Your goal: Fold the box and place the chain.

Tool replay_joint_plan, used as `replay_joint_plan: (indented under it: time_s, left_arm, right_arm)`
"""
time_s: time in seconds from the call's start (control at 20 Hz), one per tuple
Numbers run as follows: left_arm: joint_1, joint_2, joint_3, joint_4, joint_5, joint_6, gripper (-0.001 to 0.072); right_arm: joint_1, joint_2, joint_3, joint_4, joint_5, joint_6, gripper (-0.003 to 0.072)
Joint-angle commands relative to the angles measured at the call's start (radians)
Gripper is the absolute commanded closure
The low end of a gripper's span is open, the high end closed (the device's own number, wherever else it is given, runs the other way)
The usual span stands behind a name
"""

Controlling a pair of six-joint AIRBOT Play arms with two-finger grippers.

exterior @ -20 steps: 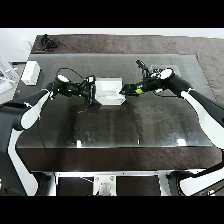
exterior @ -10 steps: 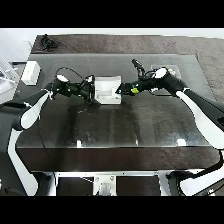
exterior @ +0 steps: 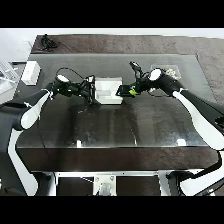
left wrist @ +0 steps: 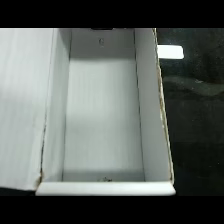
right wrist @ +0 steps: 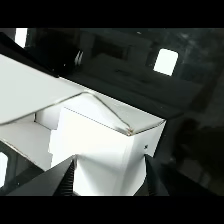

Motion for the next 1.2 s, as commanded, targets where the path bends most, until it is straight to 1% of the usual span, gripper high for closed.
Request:
replay_joint_plan:
  time_s: [0.0, 0.1, 0.2, 0.3, 0.35, 0.55, 0.85, 1.05, 1.15]
  left_arm:
    - [0.001, 0.000, 0.000, 0.000, 0.000, 0.000, 0.0180]
    - [0.001, 0.000, 0.000, 0.000, -0.001, 0.000, 0.0180]
    - [0.001, 0.000, 0.000, 0.000, 0.000, 0.000, 0.0180]
    - [0.001, 0.000, 0.000, 0.000, 0.000, 0.000, 0.0180]
    - [0.001, 0.000, 0.000, 0.000, 0.000, 0.000, 0.0180]
    - [0.001, 0.000, 0.000, 0.000, -0.001, 0.000, 0.0180]
    - [0.001, 0.000, 0.000, 0.000, -0.001, 0.000, 0.0180]
    - [0.001, 0.000, 0.000, 0.000, 0.000, 0.000, 0.0180]
    - [0.001, 0.000, 0.000, 0.000, 0.000, 0.000, 0.0180]
  right_arm:
    - [0.016, -0.020, 0.016, -0.055, -0.015, 0.061, 0.0174]
    - [0.040, -0.028, 0.037, -0.124, -0.015, 0.108, 0.0175]
    - [0.068, -0.030, 0.064, -0.229, -0.014, 0.196, 0.0175]
    - [0.092, -0.034, 0.090, -0.315, -0.013, 0.278, 0.0230]
    - [0.103, -0.036, 0.101, -0.345, -0.013, 0.317, 0.0237]
    - [0.151, -0.056, 0.157, -0.500, 0.031, 0.473, 0.0238]
    - [0.167, -0.126, 0.246, -0.575, 0.199, 0.553, 0.0237]
    - [0.189, -0.159, 0.313, -0.631, 0.261, 0.596, 0.0239]
    - [0.209, -0.188, 0.363, -0.698, 0.330, 0.637, 0.0241]
